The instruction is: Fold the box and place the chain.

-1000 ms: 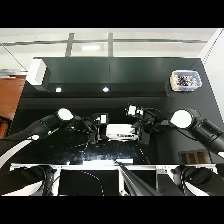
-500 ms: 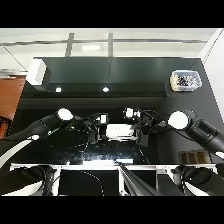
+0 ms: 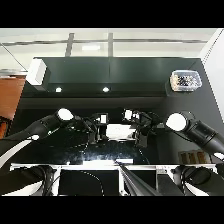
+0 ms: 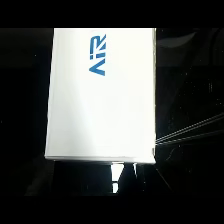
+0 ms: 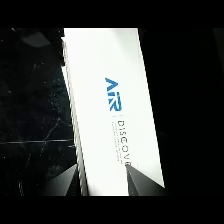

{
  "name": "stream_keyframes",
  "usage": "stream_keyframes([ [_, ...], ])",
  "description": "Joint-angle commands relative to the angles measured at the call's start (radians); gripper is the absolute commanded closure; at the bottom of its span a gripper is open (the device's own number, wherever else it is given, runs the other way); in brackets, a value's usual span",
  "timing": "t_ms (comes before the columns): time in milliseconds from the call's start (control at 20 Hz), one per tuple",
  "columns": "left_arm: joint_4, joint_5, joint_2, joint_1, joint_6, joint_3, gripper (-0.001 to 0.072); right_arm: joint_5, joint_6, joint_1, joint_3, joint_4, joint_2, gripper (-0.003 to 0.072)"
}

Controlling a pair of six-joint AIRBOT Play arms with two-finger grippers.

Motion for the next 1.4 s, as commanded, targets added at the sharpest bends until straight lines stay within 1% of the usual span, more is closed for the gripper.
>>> stream_keyframes([
  [0,0.0,0.0,-0.001,0.0,0.0,0.001,0.0294,-0.007,0.006,0.003,-0.019,0.0,0.0,0.0315],
  [200,0.0,0.0,-0.001,0.0,-0.001,0.001,0.0294,0.007,0.023,0.003,-0.021,0.001,0.003,0.0315],
  [300,0.0,0.001,-0.001,0.0,-0.001,0.001,0.0294,0.056,0.096,0.0,0.012,-0.003,0.022,0.0315],
  [400,0.0,0.002,-0.001,0.0,-0.001,0.001,0.0292,0.142,0.29,-0.024,0.056,-0.018,0.059,0.0315],
  [450,0.0,0.002,-0.001,0.0,-0.001,0.001,0.0292,0.196,0.422,-0.056,0.069,-0.027,0.075,0.0316],
  [500,0.0,0.002,-0.001,0.0,-0.001,0.001,0.0292,0.249,0.511,-0.093,0.068,-0.019,0.085,0.0317],
  [550,0.0,0.002,-0.001,0.0,-0.001,0.001,0.0292,0.306,0.554,-0.13,0.065,0.004,0.086,0.0393],
  [600,0.0,0.002,-0.001,0.0,0.0,0.001,0.0292,0.322,0.557,-0.16,0.053,0.06,0.086,0.0645],
  [650,0.0,0.002,-0.001,0.0,-0.001,0.001,0.0292,0.286,0.558,-0.182,0.034,0.129,0.086,0.067],
  [700,0.0,0.002,-0.001,0.0,-0.001,0.001,0.0292,0.22,0.558,-0.197,0.009,0.219,0.085,0.067],
  [800,0.0,0.002,-0.001,0.0,-0.001,0.001,0.0292,0.081,0.558,-0.217,-0.057,0.45,0.063,0.067],
  [850,0.0,0.002,-0.001,0.0,0.0,0.001,0.0292,0.058,0.552,-0.216,-0.083,0.549,0.031,0.0669],
  [900,0.0,0.002,-0.001,0.0,-0.001,0.001,0.0292,0.063,0.541,-0.214,-0.095,0.605,-0.009,0.0669],
  [1050,0.0,0.002,-0.001,0.0,-0.001,0.001,0.0292,0.074,0.539,-0.195,-0.097,0.594,-0.102,0.0667],
  [1200,0.0,0.002,-0.001,0.0,-0.001,0.001,0.0292,0.068,0.552,-0.193,-0.097,0.536,-0.169,0.066],
  [1350,0.0,0.002,-0.001,0.0,-0.001,0.001,0.0293,0.054,0.551,-0.193,-0.097,0.527,-0.216,0.0659],
])
